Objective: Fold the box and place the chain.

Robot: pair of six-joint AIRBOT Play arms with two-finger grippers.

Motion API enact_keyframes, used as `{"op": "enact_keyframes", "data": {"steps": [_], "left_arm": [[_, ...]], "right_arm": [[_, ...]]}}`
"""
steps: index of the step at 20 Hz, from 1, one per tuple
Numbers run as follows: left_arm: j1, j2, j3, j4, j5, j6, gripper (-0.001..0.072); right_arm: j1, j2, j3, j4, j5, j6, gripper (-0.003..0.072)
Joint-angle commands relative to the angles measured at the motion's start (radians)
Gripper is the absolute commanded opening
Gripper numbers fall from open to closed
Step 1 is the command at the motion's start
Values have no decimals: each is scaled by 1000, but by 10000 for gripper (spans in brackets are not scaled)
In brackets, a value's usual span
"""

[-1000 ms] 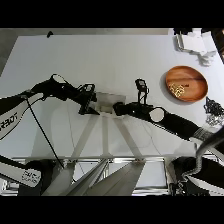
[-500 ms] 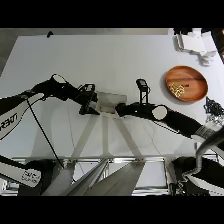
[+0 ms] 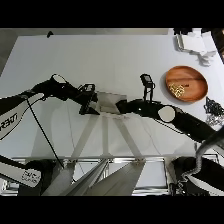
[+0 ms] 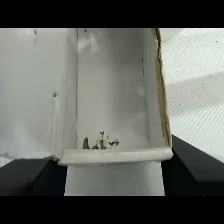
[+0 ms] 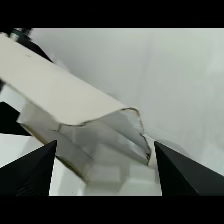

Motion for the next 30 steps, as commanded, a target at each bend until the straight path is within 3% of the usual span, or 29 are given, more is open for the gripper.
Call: {"op": "enact_keyframes", "data": {"steps": [1, 4, 5, 9, 10, 16, 21, 26, 30], "left_arm": [[1, 0, 0, 1, 0, 0, 159], [1, 0, 0, 1, 0, 0, 159], [1, 0, 0, 1, 0, 0, 159], [1, 0, 0, 1, 0, 0, 159], [1, 0, 0, 1, 0, 0, 159], [1, 0, 0, 1, 0, 0, 159], [1, 0, 0, 1, 0, 0, 159], [1, 0, 0, 1, 0, 0, 159], [1, 0, 0, 1, 0, 0, 159]], "right_arm": [[-2, 85, 1, -115, 18, 28, 668], [-52, 98, 0, -272, 155, 154, 657], [-76, 101, 0, -378, 204, 240, 614], [-159, 164, -2, -715, 336, 387, 71], [-182, 183, -2, -735, 360, 387, 9], [-335, 215, -62, -641, 438, 363, 4], [-342, 173, -202, -227, 401, 103, 1], [-341, 31, -211, 22, 314, -63, 1], [-321, -56, -211, 299, 308, -270, 1]]}}
